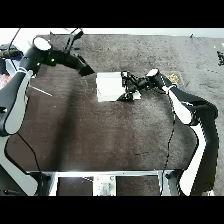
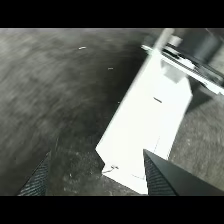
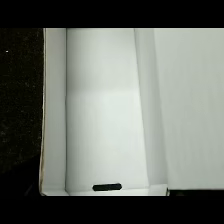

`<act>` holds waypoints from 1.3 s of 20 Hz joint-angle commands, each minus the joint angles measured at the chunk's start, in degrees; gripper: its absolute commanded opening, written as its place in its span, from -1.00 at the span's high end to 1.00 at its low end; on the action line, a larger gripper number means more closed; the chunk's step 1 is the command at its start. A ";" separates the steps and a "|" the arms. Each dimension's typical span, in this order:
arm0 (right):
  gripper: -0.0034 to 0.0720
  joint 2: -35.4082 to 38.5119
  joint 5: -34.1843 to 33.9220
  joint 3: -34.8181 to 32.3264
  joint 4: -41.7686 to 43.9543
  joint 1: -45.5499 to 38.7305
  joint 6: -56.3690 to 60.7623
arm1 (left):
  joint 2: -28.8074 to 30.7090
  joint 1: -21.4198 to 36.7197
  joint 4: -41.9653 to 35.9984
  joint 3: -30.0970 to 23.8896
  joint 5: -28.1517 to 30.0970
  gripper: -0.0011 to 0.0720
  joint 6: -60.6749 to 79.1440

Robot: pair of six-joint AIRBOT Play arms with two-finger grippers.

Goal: Fold the box and place the chain.

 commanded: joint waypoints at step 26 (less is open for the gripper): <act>-0.34 0.00 0.00 0.00 0.02 0.04 0.02 | -13.94 -1.40 -9.62 -7.91 -3.54 -1.00 40.50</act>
